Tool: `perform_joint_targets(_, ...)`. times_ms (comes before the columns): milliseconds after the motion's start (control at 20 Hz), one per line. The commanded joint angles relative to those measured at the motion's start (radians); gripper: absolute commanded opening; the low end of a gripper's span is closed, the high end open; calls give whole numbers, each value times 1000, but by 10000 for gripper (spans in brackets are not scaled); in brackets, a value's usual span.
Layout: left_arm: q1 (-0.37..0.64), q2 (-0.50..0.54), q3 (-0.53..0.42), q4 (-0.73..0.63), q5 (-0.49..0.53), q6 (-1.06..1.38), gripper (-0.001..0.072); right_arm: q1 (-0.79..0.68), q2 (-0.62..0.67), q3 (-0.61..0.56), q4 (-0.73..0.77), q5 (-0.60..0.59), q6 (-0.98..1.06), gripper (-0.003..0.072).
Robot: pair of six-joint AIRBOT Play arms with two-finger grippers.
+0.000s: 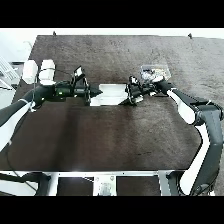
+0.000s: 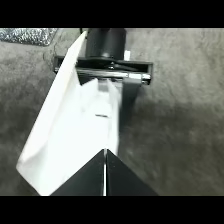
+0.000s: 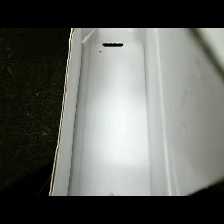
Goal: Fold the box and place the chain.
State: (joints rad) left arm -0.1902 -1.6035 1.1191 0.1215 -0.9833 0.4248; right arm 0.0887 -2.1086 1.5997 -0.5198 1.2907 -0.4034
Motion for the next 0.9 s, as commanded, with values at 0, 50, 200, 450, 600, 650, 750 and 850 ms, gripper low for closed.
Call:
perform_joint_targets(0, 0, -113, 140, -8, 6, -7, 14, 0, 0, 0, 0, 0, 0, 580)
perform_joint_targets(50, 0, -140, 196, -5, 6, -28, 14, -1, 0, 0, 0, 0, 0, 580)
perform_joint_targets(200, 0, -223, 342, 41, -3, -98, 14, -1, 0, 0, 0, 0, 0, 580)
perform_joint_targets(450, -20, -304, 410, 76, 3, -138, 15, -1, 0, 0, 0, 0, 0, 580)
perform_joint_targets(600, -60, -334, 413, 153, 64, -145, 14, -1, 0, 0, 0, 0, 0, 580)
perform_joint_targets(650, -71, -338, 413, 179, 109, -159, 15, -1, 0, 0, 0, 0, 0, 580)
perform_joint_targets(750, -72, -344, 413, 184, 152, -166, 14, -1, 0, 0, 0, 0, 0, 580)
perform_joint_targets(850, -70, -344, 413, 188, 196, -185, 15, -1, 0, 0, 0, 0, 0, 580)
